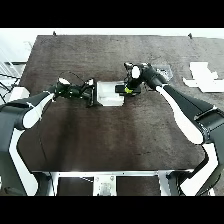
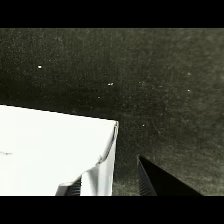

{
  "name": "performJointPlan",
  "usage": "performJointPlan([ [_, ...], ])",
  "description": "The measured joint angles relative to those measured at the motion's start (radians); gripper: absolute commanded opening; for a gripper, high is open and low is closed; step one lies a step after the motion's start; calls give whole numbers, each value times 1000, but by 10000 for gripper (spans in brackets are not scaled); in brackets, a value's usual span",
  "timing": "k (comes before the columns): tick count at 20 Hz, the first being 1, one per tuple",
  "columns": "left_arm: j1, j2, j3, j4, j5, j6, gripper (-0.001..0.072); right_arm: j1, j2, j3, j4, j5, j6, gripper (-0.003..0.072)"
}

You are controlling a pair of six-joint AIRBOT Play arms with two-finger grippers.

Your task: Fold the box and place the chain.

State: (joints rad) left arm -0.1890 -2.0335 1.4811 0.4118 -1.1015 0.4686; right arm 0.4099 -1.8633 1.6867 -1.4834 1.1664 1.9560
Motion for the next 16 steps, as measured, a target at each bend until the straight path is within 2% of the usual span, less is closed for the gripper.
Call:
performJointPlan([
  [6,0,0,0,0,0,0,515,16,-36,51,-21,55,25,387],
  [8,0,0,0,0,0,0,516,19,-60,86,-35,91,32,364],
  [10,0,0,0,-1,0,0,516,22,-82,113,-49,127,42,271],
  [14,0,0,0,-1,1,0,515,27,-104,141,-64,162,62,260],
  [16,0,0,0,-1,1,0,516,34,-109,146,-69,169,72,228],
])
